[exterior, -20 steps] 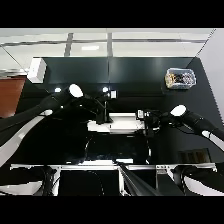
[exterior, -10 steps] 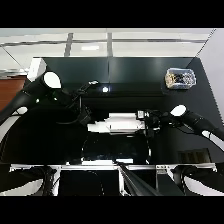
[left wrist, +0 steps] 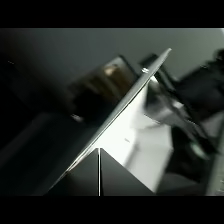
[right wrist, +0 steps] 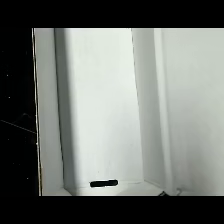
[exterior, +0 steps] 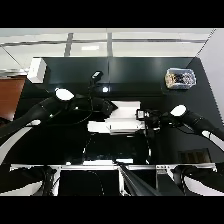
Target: Fold the box and place the chain.
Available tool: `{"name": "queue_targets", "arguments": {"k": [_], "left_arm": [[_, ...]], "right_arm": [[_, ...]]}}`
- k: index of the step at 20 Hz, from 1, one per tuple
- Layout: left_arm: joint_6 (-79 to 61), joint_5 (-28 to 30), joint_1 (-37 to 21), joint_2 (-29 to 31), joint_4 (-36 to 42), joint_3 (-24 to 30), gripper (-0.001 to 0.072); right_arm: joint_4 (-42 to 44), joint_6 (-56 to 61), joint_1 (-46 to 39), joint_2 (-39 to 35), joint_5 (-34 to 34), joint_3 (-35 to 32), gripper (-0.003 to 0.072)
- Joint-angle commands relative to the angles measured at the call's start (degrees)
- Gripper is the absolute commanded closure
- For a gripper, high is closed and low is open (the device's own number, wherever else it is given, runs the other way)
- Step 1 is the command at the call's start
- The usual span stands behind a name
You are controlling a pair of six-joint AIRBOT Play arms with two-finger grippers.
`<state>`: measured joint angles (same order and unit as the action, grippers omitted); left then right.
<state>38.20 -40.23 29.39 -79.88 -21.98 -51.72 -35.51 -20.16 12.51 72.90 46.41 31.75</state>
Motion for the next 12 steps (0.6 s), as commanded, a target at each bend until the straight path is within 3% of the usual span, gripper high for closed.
{"name": "queue_targets", "arguments": {"k": [1,3,5,7,10,12], "left_arm": [[5.05,1.99,0.98,-4.87,-11.21,-3.45,0.0686],[7.52,-4.28,0.96,-8.13,-16.50,-5.73,0.0686],[7.50,-9.97,0.44,-10.71,-16.50,-7.21,0.0685],[7.45,-11.15,-0.31,-11.74,-16.39,-7.50,0.0685],[7.28,-11.10,-2.14,-9.42,-16.59,-9.16,0.0687],[8.02,-11.28,-3.56,-4.00,-17.49,-9.49,0.0688]], "right_arm": [[0.04,0.02,0.00,0.00,-0.02,-0.04,0.0449],[0.07,0.02,0.00,0.00,-0.04,-0.04,0.0449],[0.07,0.02,0.00,0.00,-0.04,-0.04,0.0449],[0.07,0.04,0.00,0.00,-0.04,-0.04,0.0449],[0.09,0.04,0.00,0.00,-0.04,-0.04,0.0449],[0.09,0.04,0.00,0.00,-0.04,-0.04,0.0449]]}}
